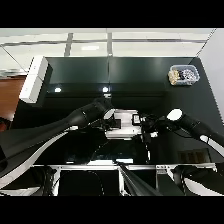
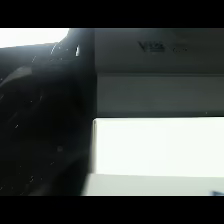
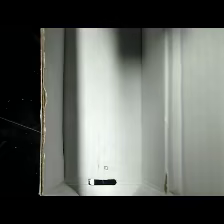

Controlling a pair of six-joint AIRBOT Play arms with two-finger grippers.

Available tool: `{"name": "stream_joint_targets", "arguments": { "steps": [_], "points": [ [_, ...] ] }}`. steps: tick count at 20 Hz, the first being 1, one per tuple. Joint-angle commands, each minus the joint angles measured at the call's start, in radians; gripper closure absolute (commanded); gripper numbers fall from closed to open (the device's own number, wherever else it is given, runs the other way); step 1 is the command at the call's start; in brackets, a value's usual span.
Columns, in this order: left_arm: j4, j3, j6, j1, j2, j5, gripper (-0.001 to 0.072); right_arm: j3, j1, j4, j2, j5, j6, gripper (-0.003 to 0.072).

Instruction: Fold the box and place the chain.

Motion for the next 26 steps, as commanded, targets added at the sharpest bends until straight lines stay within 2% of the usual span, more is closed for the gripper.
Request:
{"name": "stream_joint_targets", "arguments": {
  "steps": [1,7,12,14,15,17,26],
  "points": [
    [-0.003,0.000,-0.012,0.001,0.005,-0.001,0.0287,0.000,0.000,0.000,0.000,0.001,0.000,0.0624],
    [0.003,-0.021,-0.028,0.034,0.045,-0.010,0.0300,0.000,0.000,0.000,0.000,0.001,0.000,0.0624],
    [-0.029,-0.079,-0.048,0.031,0.050,0.053,0.0322,0.000,0.000,0.000,0.000,0.001,0.000,0.0625],
    [-0.037,-0.079,-0.045,0.033,0.050,0.062,0.0365,0.000,0.000,0.000,0.000,0.001,0.000,0.0625],
    [-0.035,-0.079,-0.042,0.033,0.050,0.061,0.0396,0.000,0.000,0.000,0.000,0.001,0.000,0.0624],
    [-0.035,-0.079,-0.043,0.033,0.049,0.073,0.0686,0.000,0.000,0.000,0.000,0.001,0.000,0.0625],
    [-0.021,-0.079,-0.043,0.031,0.047,0.084,0.0687,0.000,0.000,0.000,0.000,0.001,0.000,0.0624]
  ]
}}
